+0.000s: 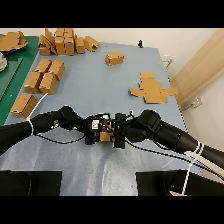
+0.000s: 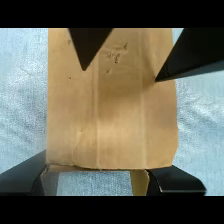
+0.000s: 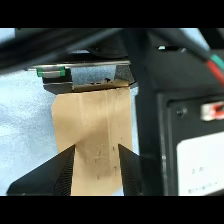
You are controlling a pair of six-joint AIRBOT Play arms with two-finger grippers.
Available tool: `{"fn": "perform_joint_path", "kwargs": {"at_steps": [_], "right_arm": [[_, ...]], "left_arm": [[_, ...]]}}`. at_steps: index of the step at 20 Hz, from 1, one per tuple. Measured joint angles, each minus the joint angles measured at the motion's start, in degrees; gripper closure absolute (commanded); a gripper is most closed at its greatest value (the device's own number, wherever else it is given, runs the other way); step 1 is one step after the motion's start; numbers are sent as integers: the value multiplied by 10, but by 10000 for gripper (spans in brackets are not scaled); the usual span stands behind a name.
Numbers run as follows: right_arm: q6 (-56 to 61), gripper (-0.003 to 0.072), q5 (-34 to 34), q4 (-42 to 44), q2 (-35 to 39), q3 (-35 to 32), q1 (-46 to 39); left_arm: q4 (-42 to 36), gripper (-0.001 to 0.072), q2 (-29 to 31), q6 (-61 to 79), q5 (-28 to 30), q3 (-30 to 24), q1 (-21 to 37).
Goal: Fold the box.
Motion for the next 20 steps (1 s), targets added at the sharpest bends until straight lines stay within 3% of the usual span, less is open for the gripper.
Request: {"fn": "perform_joint_path", "kwargs": {"at_steps": [6,10,16,20], "right_arm": [[5,271,-11,29,8,0,-5],[1,253,-5,52,56,-23,-24],[-27,253,136,66,119,-115,-40],[-56,222,180,78,122,-132,-41]], "left_arm": [[0,273,0,0,0,0,0],[0,273,0,0,0,0,0],[0,273,0,0,0,0,0],[0,273,0,0,0,0,0]]}}
